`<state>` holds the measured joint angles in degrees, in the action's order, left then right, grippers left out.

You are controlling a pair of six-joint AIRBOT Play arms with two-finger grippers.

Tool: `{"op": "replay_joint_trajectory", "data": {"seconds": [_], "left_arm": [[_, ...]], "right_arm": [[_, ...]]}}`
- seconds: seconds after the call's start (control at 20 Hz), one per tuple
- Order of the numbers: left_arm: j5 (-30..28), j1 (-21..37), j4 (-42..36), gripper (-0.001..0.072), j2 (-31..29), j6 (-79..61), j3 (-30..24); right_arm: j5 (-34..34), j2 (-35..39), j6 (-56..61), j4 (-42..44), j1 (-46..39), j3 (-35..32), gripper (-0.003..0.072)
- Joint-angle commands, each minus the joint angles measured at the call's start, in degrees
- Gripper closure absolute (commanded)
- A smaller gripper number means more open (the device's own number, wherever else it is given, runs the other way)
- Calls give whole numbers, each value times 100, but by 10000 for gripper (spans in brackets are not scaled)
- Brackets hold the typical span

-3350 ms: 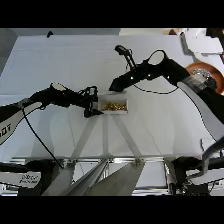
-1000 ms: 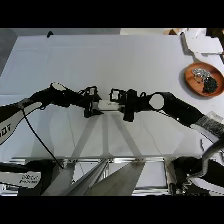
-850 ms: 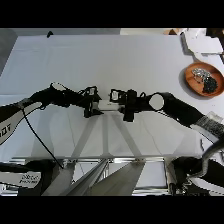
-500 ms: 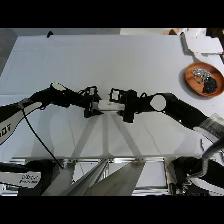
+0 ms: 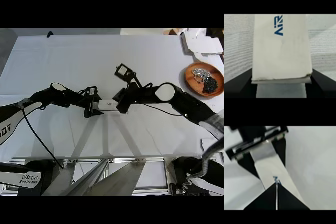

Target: Fold the box and place the chain.

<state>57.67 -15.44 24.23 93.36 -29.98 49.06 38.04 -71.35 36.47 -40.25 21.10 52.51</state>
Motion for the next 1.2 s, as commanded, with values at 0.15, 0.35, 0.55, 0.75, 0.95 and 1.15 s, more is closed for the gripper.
{"op": "replay_joint_trajectory", "data": {"seconds": [0.15, 0.35, 0.55, 0.75, 0.95, 1.15], "left_arm": [[-2, -2, 0, 434, 2, -2, 0], [-2, 0, 0, 434, 2, -2, 0], [0, 0, 2, 434, 2, -2, -2], [-2, 0, 0, 434, 2, -2, 0], [-2, 0, 0, 434, 2, -2, -2], [-2, -2, 0, 434, 2, -2, 0]], "right_arm": [[1093, -1161, 721, 1320, -170, 356, 675], [1239, -1637, 704, 1314, -85, 354, 676], [981, -1856, 723, 1307, -81, 354, 677], [964, -1878, 713, 1156, 15, 354, 677], [791, -1714, 699, 1156, 24, 354, 676], [662, -1180, 699, 1156, -96, 354, 676]]}}
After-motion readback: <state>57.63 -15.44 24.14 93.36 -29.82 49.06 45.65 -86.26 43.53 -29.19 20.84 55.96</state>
